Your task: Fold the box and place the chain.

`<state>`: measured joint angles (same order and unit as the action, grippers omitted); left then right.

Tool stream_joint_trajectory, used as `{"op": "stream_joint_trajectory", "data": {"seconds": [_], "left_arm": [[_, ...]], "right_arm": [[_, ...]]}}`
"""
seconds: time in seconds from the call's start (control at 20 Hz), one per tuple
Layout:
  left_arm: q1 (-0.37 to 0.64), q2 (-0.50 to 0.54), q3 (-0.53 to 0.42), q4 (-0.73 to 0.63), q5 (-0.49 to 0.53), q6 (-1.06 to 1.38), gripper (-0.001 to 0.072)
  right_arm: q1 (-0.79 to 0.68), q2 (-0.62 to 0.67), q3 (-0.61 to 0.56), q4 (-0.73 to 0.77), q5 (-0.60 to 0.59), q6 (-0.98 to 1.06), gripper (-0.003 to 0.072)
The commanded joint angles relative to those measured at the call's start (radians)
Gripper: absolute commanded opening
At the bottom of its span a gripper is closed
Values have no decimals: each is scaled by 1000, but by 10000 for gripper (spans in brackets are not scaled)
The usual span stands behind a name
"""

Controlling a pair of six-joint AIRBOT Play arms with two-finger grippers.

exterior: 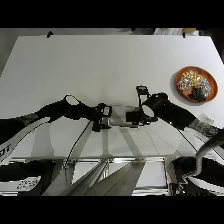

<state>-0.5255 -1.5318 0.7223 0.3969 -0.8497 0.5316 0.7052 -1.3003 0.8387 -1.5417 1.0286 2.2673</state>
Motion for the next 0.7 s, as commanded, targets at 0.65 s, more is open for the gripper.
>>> {"op": "stream_joint_trajectory", "data": {"seconds": [0.65], "left_arm": [[0,1,1,0,0,-1,252]], "right_arm": [[25,3,-29,-2,-84,32,166]]}}
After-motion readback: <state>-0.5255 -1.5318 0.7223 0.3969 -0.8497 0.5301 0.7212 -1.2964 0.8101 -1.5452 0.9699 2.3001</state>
